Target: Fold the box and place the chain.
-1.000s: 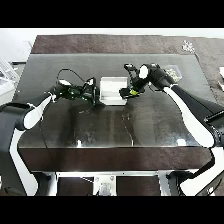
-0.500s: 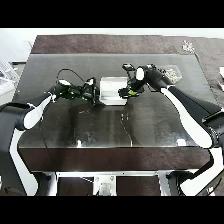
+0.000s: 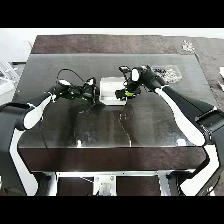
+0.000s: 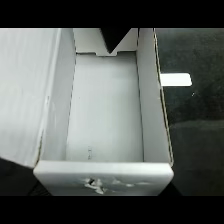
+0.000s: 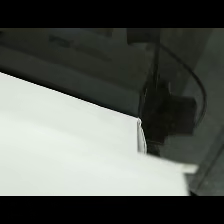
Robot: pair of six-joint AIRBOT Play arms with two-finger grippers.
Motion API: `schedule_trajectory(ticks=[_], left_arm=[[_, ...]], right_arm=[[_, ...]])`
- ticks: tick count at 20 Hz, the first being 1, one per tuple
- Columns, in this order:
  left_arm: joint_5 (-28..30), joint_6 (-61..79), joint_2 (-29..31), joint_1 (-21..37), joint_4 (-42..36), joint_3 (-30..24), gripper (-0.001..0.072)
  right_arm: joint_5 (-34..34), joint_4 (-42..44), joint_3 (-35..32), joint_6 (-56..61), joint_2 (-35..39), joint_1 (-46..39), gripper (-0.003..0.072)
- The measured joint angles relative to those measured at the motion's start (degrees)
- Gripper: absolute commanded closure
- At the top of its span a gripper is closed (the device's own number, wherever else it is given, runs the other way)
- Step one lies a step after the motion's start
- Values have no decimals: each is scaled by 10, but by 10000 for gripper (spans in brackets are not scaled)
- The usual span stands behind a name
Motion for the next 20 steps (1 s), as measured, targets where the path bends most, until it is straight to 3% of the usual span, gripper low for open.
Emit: schedule_trajectory(ticks=[5,10,14,15,17,20], left_arm=[[0,0,0,0,0,0,179],[-1,-2,0,1,-1,0,179],[0,-2,0,1,-1,0,179],[0,-2,0,1,-1,0,179],[2,1,0,1,0,0,179],[2,0,0,0,-1,0,179]], right_arm=[[10,-3,1,61,-2,4,469],[9,-10,1,107,-2,7,669],[7,-11,1,121,-2,9,666],[7,-11,1,122,-2,9,586],[4,-4,1,124,-2,10,210],[4,-3,2,135,-2,10,200]])
